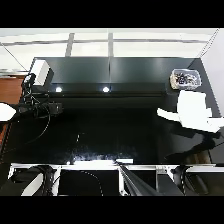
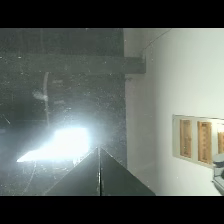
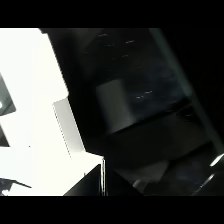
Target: Fold the box and place the chain.
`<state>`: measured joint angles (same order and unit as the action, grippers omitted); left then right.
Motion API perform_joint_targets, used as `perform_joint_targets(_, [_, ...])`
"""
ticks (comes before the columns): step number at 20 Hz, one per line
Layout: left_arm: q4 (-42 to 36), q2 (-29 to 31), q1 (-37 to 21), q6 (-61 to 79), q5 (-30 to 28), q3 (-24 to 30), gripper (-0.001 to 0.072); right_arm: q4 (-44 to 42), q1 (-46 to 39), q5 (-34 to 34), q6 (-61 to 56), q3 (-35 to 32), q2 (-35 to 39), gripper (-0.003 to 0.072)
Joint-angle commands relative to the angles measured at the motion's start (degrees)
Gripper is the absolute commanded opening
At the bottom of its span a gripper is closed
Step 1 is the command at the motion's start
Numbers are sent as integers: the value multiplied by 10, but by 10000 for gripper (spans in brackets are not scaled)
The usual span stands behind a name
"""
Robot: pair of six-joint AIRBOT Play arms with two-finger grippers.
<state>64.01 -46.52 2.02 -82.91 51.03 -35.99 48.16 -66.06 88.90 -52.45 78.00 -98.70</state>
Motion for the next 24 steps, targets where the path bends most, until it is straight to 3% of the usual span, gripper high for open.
perform_joint_targets(1, [0, 0, 0, 0, 0, 0, 24, -30, 17, -21, 6, -63, 64, 15])
perform_joint_targets(5, [0, 0, 0, 2, 0, 0, 24, -52, 59, -63, -24, -174, 173, 15])
perform_joint_targets(9, [-4, 0, 0, 2, 0, 0, 24, -119, 164, -116, -26, -302, 290, 15])
perform_joint_targets(15, [-4, 0, 0, 2, -4, 0, 24, -170, 381, -181, -39, -361, 425, 13])
perform_joint_targets(18, [-5, 0, 0, 2, -5, 0, 25, -161, 468, -271, -37, -389, 517, 13])
perform_joint_targets(22, [-13, 0, 0, 2, -5, 0, 25, -169, 584, -424, -14, -511, 633, 13])
perform_joint_targets(24, [-22, 0, 0, 2, -7, 0, 24, -178, 644, -466, 14, -554, 669, 13])
